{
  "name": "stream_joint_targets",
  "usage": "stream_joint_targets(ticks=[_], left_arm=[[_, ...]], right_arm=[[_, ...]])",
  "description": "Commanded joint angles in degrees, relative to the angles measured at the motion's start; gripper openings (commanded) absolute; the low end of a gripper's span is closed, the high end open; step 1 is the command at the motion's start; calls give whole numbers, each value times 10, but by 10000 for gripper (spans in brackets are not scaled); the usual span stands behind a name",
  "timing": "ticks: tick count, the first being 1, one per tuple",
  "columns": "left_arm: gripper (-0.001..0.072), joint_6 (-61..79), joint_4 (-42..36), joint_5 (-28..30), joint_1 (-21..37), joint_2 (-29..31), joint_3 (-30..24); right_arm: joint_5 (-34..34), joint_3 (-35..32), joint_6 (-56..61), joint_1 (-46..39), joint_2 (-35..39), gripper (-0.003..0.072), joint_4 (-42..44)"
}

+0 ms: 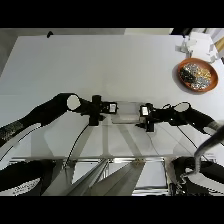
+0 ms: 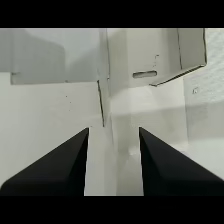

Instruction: Fold the box and place the chain.

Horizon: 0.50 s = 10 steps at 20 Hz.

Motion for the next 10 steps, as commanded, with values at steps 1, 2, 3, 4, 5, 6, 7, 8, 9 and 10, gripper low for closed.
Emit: stream_joint_targets(ticks=[1, 2, 3, 4, 5, 6, 7, 8, 9, 10], left_arm=[[322, 50, -24, -18, -11, -10, 0], [274, 63, -33, -20, -18, -15, 0], [250, 75, -40, -18, -23, -18, 0], [250, 80, -45, -15, -26, -20, 0], [250, 80, -49, -9, -29, -22, 0], [249, 80, -51, -5, -30, -22, 0], [248, 79, -55, -4, -30, -22, 0], [225, 79, -63, -4, -30, -22, 0], [123, 80, -72, -4, -31, -22, 0], [101, 79, -75, -1, -33, -22, 0]], right_arm=[[0, 0, 0, 0, 0, 402, 0], [0, 0, 0, 0, 0, 402, 0], [0, 0, 0, 0, 0, 402, 0], [0, 0, 0, 0, 0, 402, 0], [0, 0, 0, 0, 0, 402, 0], [0, 0, 0, 0, 0, 402, 0], [0, 0, 0, 0, 0, 402, 0], [0, 0, 0, 0, 0, 402, 0], [0, 0, 0, 0, 0, 402, 0], [0, 0, 0, 0, 0, 402, 0]])
